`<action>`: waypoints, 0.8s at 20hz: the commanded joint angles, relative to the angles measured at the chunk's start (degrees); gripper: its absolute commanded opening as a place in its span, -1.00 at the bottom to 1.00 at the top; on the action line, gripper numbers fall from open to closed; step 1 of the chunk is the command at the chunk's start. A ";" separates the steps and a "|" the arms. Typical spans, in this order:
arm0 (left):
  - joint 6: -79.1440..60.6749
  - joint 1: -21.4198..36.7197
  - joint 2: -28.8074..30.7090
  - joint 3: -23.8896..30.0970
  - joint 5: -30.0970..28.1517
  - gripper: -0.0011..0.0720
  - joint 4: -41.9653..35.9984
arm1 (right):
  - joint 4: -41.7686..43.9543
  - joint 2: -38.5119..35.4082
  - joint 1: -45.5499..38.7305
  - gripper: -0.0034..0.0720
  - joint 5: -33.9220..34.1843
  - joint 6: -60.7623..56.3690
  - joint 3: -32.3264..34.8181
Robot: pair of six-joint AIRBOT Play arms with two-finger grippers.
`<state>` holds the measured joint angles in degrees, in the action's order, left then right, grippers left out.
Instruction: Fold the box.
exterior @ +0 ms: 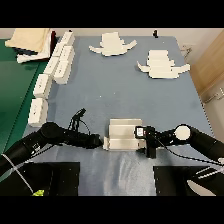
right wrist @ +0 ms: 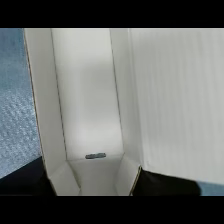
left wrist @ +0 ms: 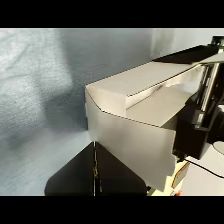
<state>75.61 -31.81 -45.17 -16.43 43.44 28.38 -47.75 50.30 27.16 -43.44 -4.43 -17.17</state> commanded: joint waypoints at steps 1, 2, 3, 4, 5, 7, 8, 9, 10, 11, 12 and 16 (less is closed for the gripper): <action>-1.51 0.02 -0.02 -0.07 -0.22 -0.92 -1.40 | 0.00 0.00 0.04 0.42 -0.02 -0.02 -0.02; -1.51 0.11 -0.02 -0.07 -0.22 -0.92 -1.40 | 0.00 0.00 0.07 0.42 0.00 0.00 -0.02; -1.51 0.13 -0.02 -0.07 -0.42 -0.86 -1.38 | 0.00 0.00 0.04 0.42 -0.02 0.00 -0.02; -1.42 0.11 -0.02 -0.07 -0.85 -0.07 -1.40 | 0.00 0.00 0.07 0.42 -0.02 -0.02 -0.02; -1.16 0.11 -0.02 -0.07 -1.33 0.25 -1.42 | 0.00 0.00 0.07 0.42 -0.02 -0.02 -0.02; -0.98 0.11 -0.04 -0.07 -1.49 0.26 -1.88 | 0.00 0.00 0.07 0.42 0.00 0.00 -0.02; -1.01 0.11 -0.04 -0.07 -1.40 0.26 -2.73 | 0.00 0.00 0.07 0.42 -0.02 -0.02 -0.02; -1.14 0.11 -0.04 -0.07 -1.29 0.26 -4.22 | 0.00 0.00 0.07 0.42 -0.02 0.00 -0.02; -1.53 0.07 -0.04 -0.07 -1.18 0.26 -5.99 | 0.00 0.00 0.07 0.42 -0.02 0.00 -0.02; -3.17 -0.02 -0.04 -0.07 -0.70 0.26 -7.98 | 0.00 0.00 0.07 0.42 0.00 -0.02 -0.02; -4.42 -0.02 -0.09 -0.07 0.02 0.26 -9.18 | 0.00 0.00 0.07 0.42 -0.02 0.00 -0.02; -6.54 0.00 -0.09 -0.07 -1.77 0.26 -13.11 | 0.00 0.00 0.07 0.42 0.00 -0.02 -0.02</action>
